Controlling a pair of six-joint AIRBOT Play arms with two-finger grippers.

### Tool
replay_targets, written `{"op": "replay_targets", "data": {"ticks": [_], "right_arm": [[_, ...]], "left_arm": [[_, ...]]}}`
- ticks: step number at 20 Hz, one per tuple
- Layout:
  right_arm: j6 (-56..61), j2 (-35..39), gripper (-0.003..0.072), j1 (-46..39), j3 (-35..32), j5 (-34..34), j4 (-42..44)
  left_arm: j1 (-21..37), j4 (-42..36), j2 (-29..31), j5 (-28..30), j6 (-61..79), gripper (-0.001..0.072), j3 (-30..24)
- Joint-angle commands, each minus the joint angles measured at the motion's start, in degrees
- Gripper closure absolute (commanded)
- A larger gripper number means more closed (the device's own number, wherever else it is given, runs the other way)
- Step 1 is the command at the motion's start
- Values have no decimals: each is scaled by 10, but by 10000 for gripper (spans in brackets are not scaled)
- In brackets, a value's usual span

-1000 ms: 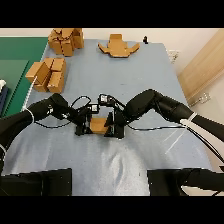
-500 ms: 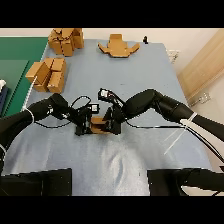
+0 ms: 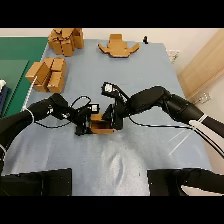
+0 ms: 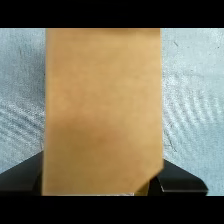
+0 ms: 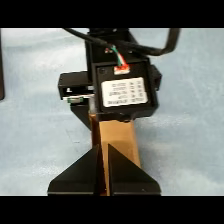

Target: Fold the box.

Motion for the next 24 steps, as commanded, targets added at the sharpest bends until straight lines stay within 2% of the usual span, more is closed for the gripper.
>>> {"op": "replay_targets", "data": {"ticks": [1, 3, 4, 6, 7, 9, 16, 22, 24], "right_arm": [[-9, -9, 595, -3, 0, 56, 5], [-9, -21, 586, -5, 0, 75, 8], [-8, -29, 549, -12, 0, 71, 15], [-9, -44, 400, -32, 0, 40, 33], [-11, -47, 378, -40, 0, 20, 35], [-27, -47, 378, -50, 0, -17, 34], [-34, -47, 380, -56, 0, -84, 29], [-34, -55, 381, -55, 0, -83, 19], [-33, -70, 406, -55, 0, -81, 19]], "left_arm": [[0, 0, 0, 0, -1, 481, 0], [0, 0, 0, 0, -3, 481, 0], [0, 0, 0, 0, -3, 482, 0], [0, 0, 0, 0, -3, 482, 0], [0, 0, 0, 0, -3, 481, 0], [0, 0, 0, 1, -3, 481, 0], [0, 0, 0, 2, -3, 481, 0], [0, 0, 0, 2, -3, 481, 0], [0, 0, 0, 2, -3, 482, 0]]}}
